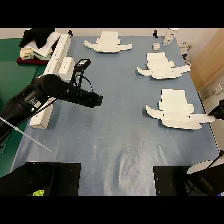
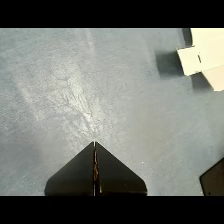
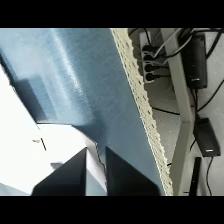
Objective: Fold the box.
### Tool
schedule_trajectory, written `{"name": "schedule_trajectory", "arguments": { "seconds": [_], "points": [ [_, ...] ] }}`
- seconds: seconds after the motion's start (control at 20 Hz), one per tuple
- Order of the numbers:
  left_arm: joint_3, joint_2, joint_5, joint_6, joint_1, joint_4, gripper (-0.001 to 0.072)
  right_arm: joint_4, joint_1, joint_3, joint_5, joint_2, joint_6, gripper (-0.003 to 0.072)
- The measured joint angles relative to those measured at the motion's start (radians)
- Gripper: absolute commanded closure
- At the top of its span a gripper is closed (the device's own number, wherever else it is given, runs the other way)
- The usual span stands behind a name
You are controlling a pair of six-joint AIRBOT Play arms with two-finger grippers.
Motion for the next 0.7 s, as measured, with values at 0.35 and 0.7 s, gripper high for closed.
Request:
{"name": "schedule_trajectory", "arguments": {
  "seconds": [0.35, 0.7],
  "points": [
    [0.000, 0.000, 0.000, -0.001, 0.000, 0.000, 0.0696, 0.032, 0.003, 0.002, -0.031, 0.002, -0.036, 0.0683],
    [0.000, 0.000, -0.005, -0.011, 0.000, 0.000, 0.0696, 0.097, 0.066, 0.001, -0.045, 0.026, -0.048, 0.0687]
  ]
}}
